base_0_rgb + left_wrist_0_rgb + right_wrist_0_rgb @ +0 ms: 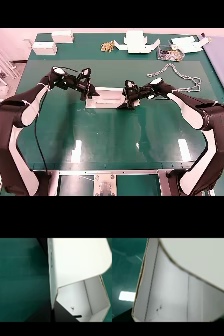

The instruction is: Fold the box and place the chain.

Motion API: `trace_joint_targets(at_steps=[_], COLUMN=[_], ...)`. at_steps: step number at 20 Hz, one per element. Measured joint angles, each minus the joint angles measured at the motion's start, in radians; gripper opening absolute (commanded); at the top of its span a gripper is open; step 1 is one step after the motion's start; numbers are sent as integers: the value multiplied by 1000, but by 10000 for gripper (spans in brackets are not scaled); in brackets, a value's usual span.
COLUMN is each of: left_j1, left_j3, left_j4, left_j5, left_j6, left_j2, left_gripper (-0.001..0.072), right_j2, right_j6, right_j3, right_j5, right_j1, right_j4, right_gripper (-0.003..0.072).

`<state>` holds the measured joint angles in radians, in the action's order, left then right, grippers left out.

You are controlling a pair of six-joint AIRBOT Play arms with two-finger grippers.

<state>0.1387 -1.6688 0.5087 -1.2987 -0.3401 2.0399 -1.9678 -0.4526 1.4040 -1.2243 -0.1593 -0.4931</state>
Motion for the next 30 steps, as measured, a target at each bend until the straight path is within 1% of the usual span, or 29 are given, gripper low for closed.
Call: trace_joint_targets(at_steps=[11,12,13,18,24,25,26,30], left_j1=[-1,-1,-1,1,1,1,1,1], left_j3=[0,0,0,0,0,0,0,0], left_j4=[0,0,0,0,0,0,0,1], left_j5=[0,0,0,2,1,1,1,1], left_j6=[0,0,0,0,0,0,0,0], left_j2=[0,0,0,0,0,0,0,0], left_gripper=[19,19,19,19,19,19,19,19], right_j2=[-1,-2,-2,-2,-2,-2,-2,-2], right_j6=[-3,-2,-2,17,24,24,25,31], right_j3=[0,0,1,16,24,25,25,25], right_j5=[-6,-7,-6,-12,-23,-24,-24,-24], right_j1=[0,0,0,0,0,0,0,0], right_j4=[16,16,15,-15,-14,-11,-10,-20], right_gripper=[642,654,693,693,692,689,665,657])
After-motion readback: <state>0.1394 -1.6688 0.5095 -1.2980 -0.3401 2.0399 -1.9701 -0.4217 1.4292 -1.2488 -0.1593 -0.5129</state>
